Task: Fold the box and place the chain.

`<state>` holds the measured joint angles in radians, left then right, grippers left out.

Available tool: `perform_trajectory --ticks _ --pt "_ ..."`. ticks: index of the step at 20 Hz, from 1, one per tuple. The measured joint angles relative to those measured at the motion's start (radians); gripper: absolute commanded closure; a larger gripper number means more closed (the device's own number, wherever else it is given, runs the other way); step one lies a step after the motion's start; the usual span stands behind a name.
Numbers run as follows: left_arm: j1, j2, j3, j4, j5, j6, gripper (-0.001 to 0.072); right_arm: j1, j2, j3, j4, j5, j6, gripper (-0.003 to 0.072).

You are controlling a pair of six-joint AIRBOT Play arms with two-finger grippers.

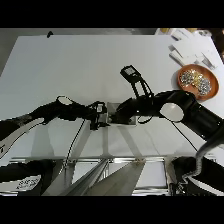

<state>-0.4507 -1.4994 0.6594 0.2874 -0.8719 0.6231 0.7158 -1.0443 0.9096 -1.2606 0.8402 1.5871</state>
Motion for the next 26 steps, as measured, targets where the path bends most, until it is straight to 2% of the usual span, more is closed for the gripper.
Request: perform_trajectory --ticks 2,3,5,9,13,14,16,17,21,26 --pt "0.0 0.0 0.0 0.0 0.0 0.0 0.0639 -0.04 -0.007 0.001 -0.01 0.045 0.0 0.0656" --pt "0.0 0.0 0.0 0.0 0.0 0.0 0.0639 -0.063 -0.009 0.002 -0.011 0.069 -0.002 0.0583" --pt "0.0 0.0 0.0 0.0 0.0 0.0 0.0639 -0.103 -0.011 0.005 -0.004 0.114 -0.031 0.0503" --pt "0.0 0.0 0.0 0.0 0.0 0.0 0.0639 -0.143 -0.023 0.055 0.069 0.186 -0.167 0.0506" --pt "0.0 0.0 0.0 0.0 0.0 0.0 0.0639 -0.155 -0.117 0.216 0.101 0.214 -0.296 0.0512" --pt "0.0 0.0 0.0 0.0 0.0 0.0 0.0639 -0.156 -0.161 0.261 0.1 0.217 -0.326 0.0535" --pt "0.0 0.0 0.0 0.0 0.0 0.0 0.0639 -0.158 -0.253 0.326 0.093 0.214 -0.378 0.0644" --pt "0.0 0.0 0.0 0.0 0.0 0.0 0.0639 -0.158 -0.299 0.349 0.09 0.209 -0.404 0.0648" --pt "0.0 0.0 0.0 0.0 0.0 0.0 0.0639 -0.156 -0.423 0.387 0.085 0.256 -0.511 0.0648" --pt "0.0 0.0 0.0 0.0 0.0 0.0 0.0639 -0.123 -0.448 0.393 0.09 0.349 -0.652 0.0646"
